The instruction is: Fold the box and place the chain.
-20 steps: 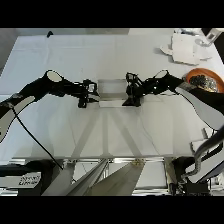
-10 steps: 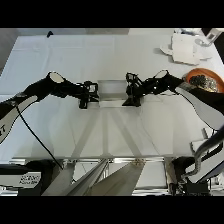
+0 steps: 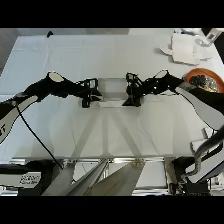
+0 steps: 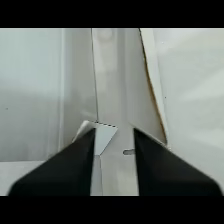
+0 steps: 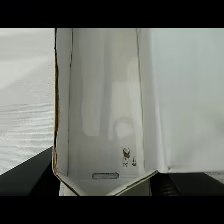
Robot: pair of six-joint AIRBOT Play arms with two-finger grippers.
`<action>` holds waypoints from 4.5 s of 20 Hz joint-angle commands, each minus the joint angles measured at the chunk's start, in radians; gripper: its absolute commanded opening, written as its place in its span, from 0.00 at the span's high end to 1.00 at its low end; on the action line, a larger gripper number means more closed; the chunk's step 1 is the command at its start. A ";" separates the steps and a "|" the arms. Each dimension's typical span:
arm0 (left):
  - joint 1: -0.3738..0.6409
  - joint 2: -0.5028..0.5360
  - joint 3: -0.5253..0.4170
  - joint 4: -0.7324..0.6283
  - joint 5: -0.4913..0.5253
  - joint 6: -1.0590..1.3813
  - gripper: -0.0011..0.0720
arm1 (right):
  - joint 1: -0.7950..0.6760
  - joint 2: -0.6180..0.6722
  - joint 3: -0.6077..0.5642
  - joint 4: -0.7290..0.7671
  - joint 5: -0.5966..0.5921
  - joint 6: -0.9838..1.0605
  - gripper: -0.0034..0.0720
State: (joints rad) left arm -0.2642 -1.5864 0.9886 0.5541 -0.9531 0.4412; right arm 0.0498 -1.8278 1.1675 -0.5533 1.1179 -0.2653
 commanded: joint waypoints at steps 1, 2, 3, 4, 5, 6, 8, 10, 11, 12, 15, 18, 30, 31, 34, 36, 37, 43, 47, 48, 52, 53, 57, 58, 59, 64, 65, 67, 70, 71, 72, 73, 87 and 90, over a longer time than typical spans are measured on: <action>0.000 -0.001 0.000 -0.007 0.000 -0.060 0.50 | 0.000 -0.001 0.000 0.001 0.000 0.002 0.51; 0.000 -0.001 0.000 -0.007 0.000 -0.065 0.50 | 0.000 -0.001 0.000 0.001 0.000 0.003 0.51; 0.000 -0.001 0.000 -0.007 0.000 -0.065 0.50 | 0.000 -0.001 0.000 0.001 0.000 0.002 0.51; 0.000 -0.001 0.000 -0.007 0.000 -0.066 0.50 | 0.000 -0.001 0.000 0.001 0.000 0.002 0.51; 0.000 -0.001 0.000 -0.007 0.000 -0.068 0.51 | 0.000 -0.001 0.000 0.001 0.000 0.002 0.51; 0.000 -0.001 0.000 -0.007 -0.001 -0.068 0.57 | 0.000 -0.001 0.000 0.001 0.000 0.002 0.51; 0.000 -0.001 0.000 -0.007 -0.001 -0.068 0.92 | 0.000 -0.001 0.000 0.001 0.000 0.002 0.51; 0.000 -0.001 0.000 -0.007 -0.001 -0.068 0.97 | 0.000 -0.001 0.000 0.001 0.000 0.002 0.51; 0.000 0.000 0.000 -0.007 0.000 -0.068 0.97 | 0.000 -0.001 0.000 0.001 0.000 0.002 0.51; 0.000 0.002 0.000 -0.007 0.000 -0.071 0.97 | 0.000 -0.001 0.000 0.001 0.000 0.002 0.51; 0.000 0.049 0.000 -0.003 -0.001 -0.175 0.97 | 0.000 -0.001 0.000 0.001 0.000 0.002 0.51; 0.000 0.172 0.000 0.042 -0.001 -0.291 0.97 | 0.000 -0.001 0.000 0.001 0.000 0.002 0.51; 0.187 0.462 -0.130 0.639 0.049 -1.410 0.98 | 0.000 -0.001 0.000 0.001 0.000 0.002 0.51; 0.214 0.455 -0.172 0.626 0.090 -1.439 0.98 | 0.000 -0.001 0.000 0.001 0.000 0.003 0.51; 0.253 0.413 -0.253 0.531 0.156 -1.506 0.98 | 0.000 -0.001 0.000 0.001 0.000 0.003 0.51; 0.249 0.352 -0.257 0.492 0.140 -1.571 0.98 | 0.000 -0.001 0.000 0.001 0.000 0.002 0.51; 0.246 0.320 -0.257 0.481 0.130 -1.581 0.98 | 0.000 -0.001 0.000 0.001 0.000 0.002 0.51; 0.192 0.231 -0.257 0.370 0.119 -1.596 0.98 | 0.000 -0.001 0.000 0.001 0.000 0.002 0.51; 0.170 0.229 -0.257 0.211 0.120 -1.510 0.98 | 0.000 -0.001 0.000 0.001 0.000 0.002 0.51; 0.167 0.229 -0.257 0.193 0.122 -1.501 0.98 | 0.000 -0.001 0.000 0.001 0.000 0.002 0.51; 0.160 0.229 -0.257 0.118 0.120 -1.454 0.98 | 0.000 -0.001 0.000 0.001 0.000 0.002 0.51; 0.156 0.229 -0.257 0.085 0.124 -1.430 0.98 | 0.000 -0.001 0.000 0.001 0.000 0.002 0.51; 0.108 0.228 -0.257 0.045 0.175 -1.390 0.98 | 0.000 -0.001 0.000 0.001 0.000 0.003 0.51; 0.090 0.227 -0.257 0.045 0.190 -1.386 0.98 | 0.000 -0.001 0.000 0.001 0.000 0.002 0.51; 0.071 0.224 -0.257 0.045 0.204 -1.386 0.98 | 0.000 -0.001 0.000 0.001 0.000 0.002 0.51; 0.029 0.217 -0.257 0.044 0.229 -1.387 0.98 | 0.000 -0.001 0.000 0.001 0.000 0.002 0.51; 0.029 0.217 -0.257 0.045 0.228 -1.387 0.98 | 0.000 -0.001 0.000 0.001 0.000 0.002 0.51; 0.029 0.218 -0.257 0.054 0.231 -1.386 0.98 | 0.000 -0.001 0.000 0.001 0.000 0.002 0.51; 0.043 0.219 -0.257 0.149 0.246 -1.394 0.98 | 0.000 -0.001 0.000 0.001 0.000 0.003 0.51; 0.051 0.219 -0.257 0.180 0.243 -1.419 0.98 | 0.000 -0.001 0.000 0.001 0.000 0.002 0.51; 0.063 0.219 -0.257 0.207 0.230 -1.452 0.98 | 0.000 -0.001 0.000 0.001 0.000 0.002 0.51; 0.073 0.219 -0.257 0.228 0.216 -1.464 0.98 | 0.000 -0.001 0.000 0.001 0.000 0.002 0.51; 0.080 0.169 -0.257 0.250 0.162 -1.520 0.98 | 0.000 -0.001 0.000 0.001 0.000 0.002 0.51; 0.069 0.169 -0.257 0.142 0.147 -1.442 0.98 | 0.000 -0.001 0.000 0.001 0.000 0.002 0.51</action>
State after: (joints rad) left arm -0.1879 -1.4105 0.7319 0.7845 -0.7856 -1.0588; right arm 0.0498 -1.8278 1.1675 -0.5526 1.1175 -0.2634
